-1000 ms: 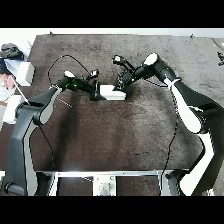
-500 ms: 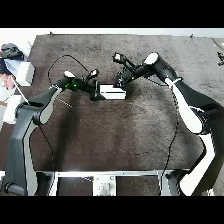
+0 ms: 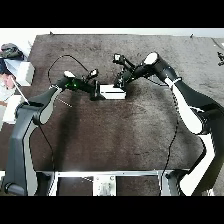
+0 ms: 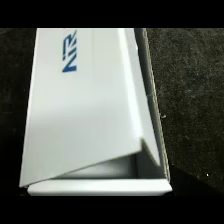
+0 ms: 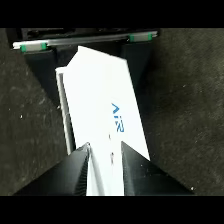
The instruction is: Fold the box and place the chain.
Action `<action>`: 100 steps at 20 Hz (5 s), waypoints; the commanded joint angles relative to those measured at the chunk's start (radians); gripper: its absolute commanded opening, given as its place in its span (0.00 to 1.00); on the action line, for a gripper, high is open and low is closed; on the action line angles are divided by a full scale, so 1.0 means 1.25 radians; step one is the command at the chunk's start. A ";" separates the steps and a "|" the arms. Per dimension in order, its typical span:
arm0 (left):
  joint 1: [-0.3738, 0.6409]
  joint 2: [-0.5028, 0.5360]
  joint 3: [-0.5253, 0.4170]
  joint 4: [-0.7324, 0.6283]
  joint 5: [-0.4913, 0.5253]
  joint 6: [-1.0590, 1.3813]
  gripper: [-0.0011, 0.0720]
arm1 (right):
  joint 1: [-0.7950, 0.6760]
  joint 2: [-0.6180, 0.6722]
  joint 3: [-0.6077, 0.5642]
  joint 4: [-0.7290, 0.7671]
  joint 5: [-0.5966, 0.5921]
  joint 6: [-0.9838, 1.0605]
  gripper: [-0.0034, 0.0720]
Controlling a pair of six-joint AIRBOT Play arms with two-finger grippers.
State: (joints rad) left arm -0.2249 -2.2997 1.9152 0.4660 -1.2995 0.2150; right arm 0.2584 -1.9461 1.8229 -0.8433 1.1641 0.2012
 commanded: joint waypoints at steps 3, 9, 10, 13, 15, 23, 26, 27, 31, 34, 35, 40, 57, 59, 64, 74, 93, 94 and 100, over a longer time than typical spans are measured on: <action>-0.001 0.000 0.000 0.001 -0.001 -0.001 0.72 | 0.003 -0.002 0.000 -0.005 0.023 0.000 0.33; -0.001 0.001 0.000 0.001 -0.001 -0.001 0.72 | 0.006 -0.013 -0.001 -0.005 0.035 0.001 0.33; -0.001 0.001 0.000 0.001 -0.001 -0.001 0.72 | 0.005 -0.013 -0.001 -0.005 0.035 0.001 0.33; -0.001 0.001 0.000 0.001 -0.001 -0.001 0.72 | 0.006 -0.010 0.000 -0.005 0.010 0.001 0.33; -0.001 0.000 0.000 0.001 -0.001 -0.001 0.72 | 0.006 -0.001 0.000 -0.004 -0.023 0.001 0.33; -0.001 0.000 0.000 0.001 -0.001 -0.001 0.72 | 0.007 0.009 0.000 -0.009 -0.022 0.001 0.33; -0.001 0.000 0.000 0.001 -0.001 -0.001 0.72 | 0.007 -0.001 0.000 -0.029 -0.021 0.001 0.33; -0.001 0.000 0.000 0.001 -0.001 -0.001 0.72 | 0.008 -0.001 0.000 -0.029 -0.017 0.001 0.33; -0.001 0.001 0.000 0.001 -0.001 -0.001 0.72 | 0.012 -0.003 0.000 -0.050 0.015 0.001 0.10; -0.001 0.000 0.000 0.001 0.000 -0.001 0.72 | 0.012 -0.003 -0.001 -0.049 0.048 0.002 0.10; -0.001 0.000 0.000 0.001 0.000 -0.001 0.72 | 0.012 -0.004 -0.001 -0.049 0.061 0.004 0.10; -0.001 0.000 0.000 0.001 0.000 -0.001 0.72 | 0.012 -0.016 -0.003 -0.049 0.082 0.022 0.10; -0.001 0.000 0.000 0.001 -0.001 -0.001 0.72 | -0.060 0.008 -0.010 0.157 0.104 0.027 0.39; -0.001 0.001 0.000 0.001 0.000 -0.001 0.72 | -0.076 0.006 -0.010 0.232 0.102 0.028 0.07; -0.001 0.000 0.000 0.001 0.000 -0.001 0.72 | -0.063 -0.029 -0.012 0.177 0.084 0.114 0.07; -0.001 0.000 0.000 0.001 0.000 -0.001 0.72 | -0.052 -0.085 -0.013 0.024 0.137 0.178 0.06; -0.001 0.000 0.000 0.001 0.000 -0.001 0.72 | -0.052 0.058 -0.012 0.117 0.008 0.197 0.06; -0.001 0.001 0.000 0.001 0.000 -0.001 0.72 | -0.052 0.056 -0.012 0.116 0.008 0.203 0.06; -0.001 0.000 0.000 0.001 0.000 -0.001 0.72 | -0.050 0.054 -0.125 0.139 -0.031 0.211 0.06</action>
State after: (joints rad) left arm -0.2253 -2.2997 1.9152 0.4664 -1.2995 0.2131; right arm 0.1921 -1.8809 1.7325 -0.6949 1.1557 0.4633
